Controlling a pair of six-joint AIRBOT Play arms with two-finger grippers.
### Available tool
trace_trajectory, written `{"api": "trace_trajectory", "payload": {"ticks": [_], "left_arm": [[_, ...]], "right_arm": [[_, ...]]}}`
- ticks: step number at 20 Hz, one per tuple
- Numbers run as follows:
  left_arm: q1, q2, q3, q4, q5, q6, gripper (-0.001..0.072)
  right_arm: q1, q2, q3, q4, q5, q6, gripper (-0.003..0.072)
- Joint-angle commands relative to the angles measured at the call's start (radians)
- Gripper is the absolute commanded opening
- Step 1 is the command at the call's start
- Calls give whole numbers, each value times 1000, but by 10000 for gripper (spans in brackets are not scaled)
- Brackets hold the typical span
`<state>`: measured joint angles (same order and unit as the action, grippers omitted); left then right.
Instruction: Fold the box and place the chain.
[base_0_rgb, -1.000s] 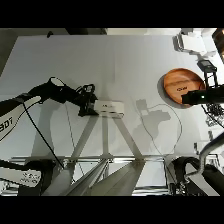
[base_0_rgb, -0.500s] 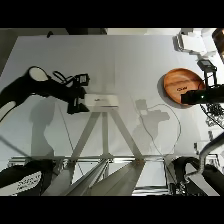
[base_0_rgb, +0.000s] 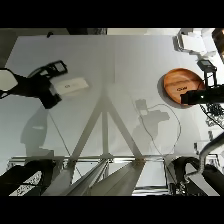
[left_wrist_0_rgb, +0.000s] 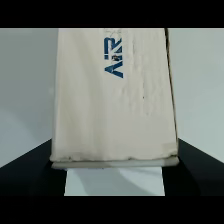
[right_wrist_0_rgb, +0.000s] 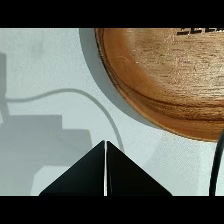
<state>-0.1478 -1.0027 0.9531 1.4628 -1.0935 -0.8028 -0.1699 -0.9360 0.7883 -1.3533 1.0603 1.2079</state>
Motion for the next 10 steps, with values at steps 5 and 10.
{"api": "trace_trajectory", "payload": {"ticks": [5,10], "left_arm": [[205,21,-46,-237,433,-304,3],[254,16,-290,-261,703,-332,3]], "right_arm": [[0,1,1,0,2,0,7],[0,1,1,1,-7,0,7]]}}
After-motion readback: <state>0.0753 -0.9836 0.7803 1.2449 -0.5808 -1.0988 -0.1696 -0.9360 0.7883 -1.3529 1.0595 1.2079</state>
